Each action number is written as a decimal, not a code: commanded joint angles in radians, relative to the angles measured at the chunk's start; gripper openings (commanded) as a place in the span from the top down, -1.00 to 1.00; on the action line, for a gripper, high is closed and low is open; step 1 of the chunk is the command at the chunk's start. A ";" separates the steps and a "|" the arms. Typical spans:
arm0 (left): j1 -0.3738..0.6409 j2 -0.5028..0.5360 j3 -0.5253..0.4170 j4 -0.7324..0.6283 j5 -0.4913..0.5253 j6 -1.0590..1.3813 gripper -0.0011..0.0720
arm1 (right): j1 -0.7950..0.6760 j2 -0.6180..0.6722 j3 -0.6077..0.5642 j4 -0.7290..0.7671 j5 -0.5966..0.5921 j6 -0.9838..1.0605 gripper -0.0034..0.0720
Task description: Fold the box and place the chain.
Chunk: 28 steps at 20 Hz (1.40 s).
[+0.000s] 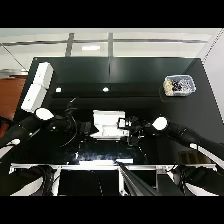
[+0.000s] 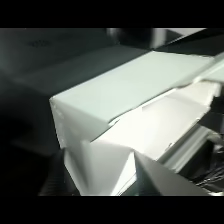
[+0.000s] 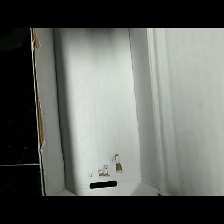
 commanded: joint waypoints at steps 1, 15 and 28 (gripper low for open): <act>-0.132 0.000 0.077 0.252 0.077 -0.258 -0.46 | 0.001 0.000 0.000 0.000 0.000 0.000 -0.22; -0.338 0.000 0.201 0.709 0.022 -0.892 -0.08 | 0.001 0.000 0.000 0.000 0.000 0.000 -0.22; -0.390 0.000 0.249 0.660 0.010 -0.891 0.02 | 0.001 0.000 0.000 0.000 0.000 0.000 -0.22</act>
